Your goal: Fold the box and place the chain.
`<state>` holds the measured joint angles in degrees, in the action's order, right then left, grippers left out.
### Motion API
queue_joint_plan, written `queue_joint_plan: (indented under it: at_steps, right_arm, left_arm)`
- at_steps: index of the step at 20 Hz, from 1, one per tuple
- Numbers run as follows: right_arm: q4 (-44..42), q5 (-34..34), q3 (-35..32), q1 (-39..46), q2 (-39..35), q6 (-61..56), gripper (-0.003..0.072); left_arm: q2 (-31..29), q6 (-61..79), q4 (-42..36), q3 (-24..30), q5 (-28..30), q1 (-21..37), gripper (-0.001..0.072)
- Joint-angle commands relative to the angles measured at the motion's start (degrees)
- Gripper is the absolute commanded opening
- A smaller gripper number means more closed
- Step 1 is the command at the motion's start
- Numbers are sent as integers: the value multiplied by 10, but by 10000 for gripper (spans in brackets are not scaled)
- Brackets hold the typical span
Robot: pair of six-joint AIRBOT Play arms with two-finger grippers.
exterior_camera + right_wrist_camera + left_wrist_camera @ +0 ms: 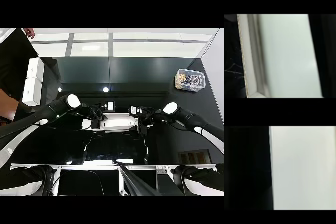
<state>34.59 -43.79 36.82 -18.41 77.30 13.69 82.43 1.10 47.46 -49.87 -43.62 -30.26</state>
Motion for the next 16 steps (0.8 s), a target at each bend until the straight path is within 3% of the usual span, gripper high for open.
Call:
queue_joint_plan:
  at_steps: [1, 2, 3, 5, 6, 10, 12, 14, 15, 16]
  right_arm:
    - [0, -1, 0, 0, 0, 0, 297]
    - [0, 0, 0, 0, 0, 0, 297]
    - [0, 0, 0, 0, 0, 0, 297]
    - [0, 0, 0, 0, 0, 0, 297]
    - [0, 0, 0, 0, 0, 0, 297]
    - [0, 0, 0, 0, 0, 0, 298]
    - [0, -1, 0, 0, 0, 0, 298]
    - [0, -1, 0, 0, 0, 0, 298]
    - [0, 0, 0, 0, 0, 0, 298]
    - [0, -1, 0, 0, 0, 0, 298]
  left_arm:
    - [-1, 0, 2, -2, 2, 1, 28]
    - [-4, 0, 4, -2, 4, 1, 109]
    - [-10, 0, 6, -2, 7, 1, 319]
    - [-33, -1, 23, -2, 17, 1, 638]
    - [-51, -12, 37, -2, 14, 2, 713]
    - [-152, -202, 192, -2, -45, 19, 712]
    - [-207, -331, 271, -2, -127, 38, 709]
    - [-245, -442, 287, -2, -217, 61, 682]
    - [-257, -486, 282, -2, -254, 70, 510]
    - [-266, -507, 268, -2, -274, 73, 133]
